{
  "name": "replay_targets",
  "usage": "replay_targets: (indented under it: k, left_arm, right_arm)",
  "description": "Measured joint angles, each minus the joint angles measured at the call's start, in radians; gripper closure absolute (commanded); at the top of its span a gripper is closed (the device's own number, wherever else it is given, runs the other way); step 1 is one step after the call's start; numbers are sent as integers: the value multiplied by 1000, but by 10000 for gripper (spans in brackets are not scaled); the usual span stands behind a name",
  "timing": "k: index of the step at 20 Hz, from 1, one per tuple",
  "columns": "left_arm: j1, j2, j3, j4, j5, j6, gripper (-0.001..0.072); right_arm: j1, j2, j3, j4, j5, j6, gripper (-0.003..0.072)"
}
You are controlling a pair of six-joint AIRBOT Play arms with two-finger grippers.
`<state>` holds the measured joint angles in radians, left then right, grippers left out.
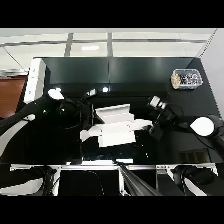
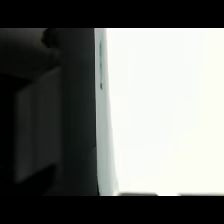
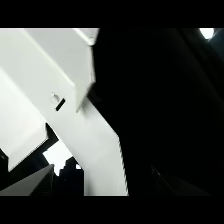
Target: Fold the box and place the chain.
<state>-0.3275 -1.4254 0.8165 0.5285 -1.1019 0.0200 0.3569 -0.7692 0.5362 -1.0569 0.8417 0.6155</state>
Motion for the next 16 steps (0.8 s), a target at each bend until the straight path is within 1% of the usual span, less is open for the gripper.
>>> replay_targets:
  k: [4, 7, 13, 16]
  left_arm:
    - [-49, 6, -23, 11, 130, 122, 683]
    - [-68, 7, -27, 21, 179, 164, 683]
    - [-77, 7, -30, 40, 204, 191, 683]
    - [-79, 7, -29, 41, 205, 195, 683]
  right_arm:
    - [80, -31, -57, -13, -54, -150, -25]
    - [128, -69, -78, -15, -74, -212, -24]
    - [194, -151, -89, 12, -107, -301, -24]
    - [235, -189, -90, 29, -155, -325, -25]
